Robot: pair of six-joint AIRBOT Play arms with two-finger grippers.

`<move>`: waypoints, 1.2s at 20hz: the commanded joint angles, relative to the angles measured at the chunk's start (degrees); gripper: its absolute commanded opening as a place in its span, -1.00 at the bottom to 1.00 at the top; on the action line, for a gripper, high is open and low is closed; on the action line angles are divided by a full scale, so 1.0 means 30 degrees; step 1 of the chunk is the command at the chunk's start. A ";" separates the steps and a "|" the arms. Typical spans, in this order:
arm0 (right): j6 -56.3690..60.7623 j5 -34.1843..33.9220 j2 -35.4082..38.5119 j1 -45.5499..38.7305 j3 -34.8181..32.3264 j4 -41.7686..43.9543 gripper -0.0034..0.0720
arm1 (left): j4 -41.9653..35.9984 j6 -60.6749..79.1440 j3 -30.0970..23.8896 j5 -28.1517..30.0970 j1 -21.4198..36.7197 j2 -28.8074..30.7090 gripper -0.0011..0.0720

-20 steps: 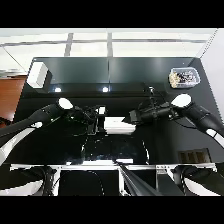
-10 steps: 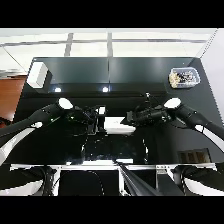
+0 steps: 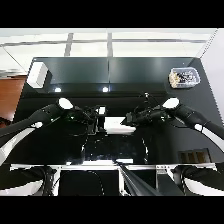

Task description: Fold the box and place the chain.

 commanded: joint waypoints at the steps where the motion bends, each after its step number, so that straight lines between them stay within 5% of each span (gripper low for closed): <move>1: -0.1486 0.1005 0.0117 -0.0153 0.0408 -0.0459 -0.88 | -0.0022 0.0007 0.0007 -0.0102 0.0000 0.0000 0.16; 6: 0.0262 0.2637 0.3140 -0.1574 0.3344 -0.5260 -0.87 | -0.0022 -0.1676 0.0015 0.0131 0.0007 0.0495 0.19; 7: 0.1086 0.2601 0.4051 -0.2127 0.3657 -0.6870 -0.88 | 0.0044 -0.2040 0.0015 0.0124 0.0007 0.0750 0.38; 8: 0.1923 0.2623 0.4991 -0.2841 0.3774 -0.8357 -0.88 | 0.0080 -0.2586 0.0015 0.0131 0.0007 0.1078 0.99; 12: 0.4284 0.4830 0.7876 -0.6302 0.3767 -1.4171 -0.88 | 0.1231 -0.4269 0.0044 -0.0430 0.0022 0.3140 0.97; 16: 0.4277 0.5559 0.8342 -0.8131 0.3767 -1.4513 -0.87 | 0.1137 -0.6368 0.1180 -0.0663 -0.0393 0.4007 0.97; 24: 0.4255 0.3912 0.8342 -0.8131 0.3767 -1.2772 -0.88 | 0.1807 -0.9806 0.6696 -0.0175 -0.3038 -0.0874 0.96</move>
